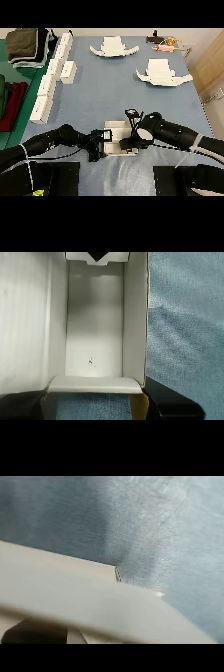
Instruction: Fold the box.
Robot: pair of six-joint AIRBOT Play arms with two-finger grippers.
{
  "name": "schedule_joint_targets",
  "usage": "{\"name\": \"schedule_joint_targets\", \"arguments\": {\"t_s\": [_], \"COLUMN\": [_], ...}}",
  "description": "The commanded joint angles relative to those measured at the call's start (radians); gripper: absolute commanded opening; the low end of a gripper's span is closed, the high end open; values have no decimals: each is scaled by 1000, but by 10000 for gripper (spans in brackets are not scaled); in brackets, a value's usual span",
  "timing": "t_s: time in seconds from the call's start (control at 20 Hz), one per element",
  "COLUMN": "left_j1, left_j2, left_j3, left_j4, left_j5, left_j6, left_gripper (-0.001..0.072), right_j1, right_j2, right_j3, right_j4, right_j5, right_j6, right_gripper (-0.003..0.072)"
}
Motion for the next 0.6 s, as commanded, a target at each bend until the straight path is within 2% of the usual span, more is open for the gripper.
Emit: {"name": "schedule_joint_targets", "arguments": {"t_s": [0.0,0.05,0.15,0.2,0.25,0.5,0.55], "left_j1": [0,0,0,0,0,0,0], "left_j2": [0,0,0,0,0,0,0], "left_j3": [0,0,0,0,0,0,0], "left_j4": [0,0,0,0,0,0,0], "left_j5": [0,0,0,0,0,0,0], "left_j6": [0,0,0,0,0,0,0], "left_gripper": [523,523,523,523,523,523,523], "right_j1": [34,34,34,34,34,37,41], "right_j2": [-69,-72,-72,-72,-73,-72,-71], "right_j3": [41,41,41,41,41,41,41], "right_j4": [-69,-77,-87,-90,-93,-90,-89], "right_j5": [54,65,69,76,81,95,95], "right_j6": [161,179,183,183,183,180,175], "right_gripper": [402,401,212,75,3,2,44]}}
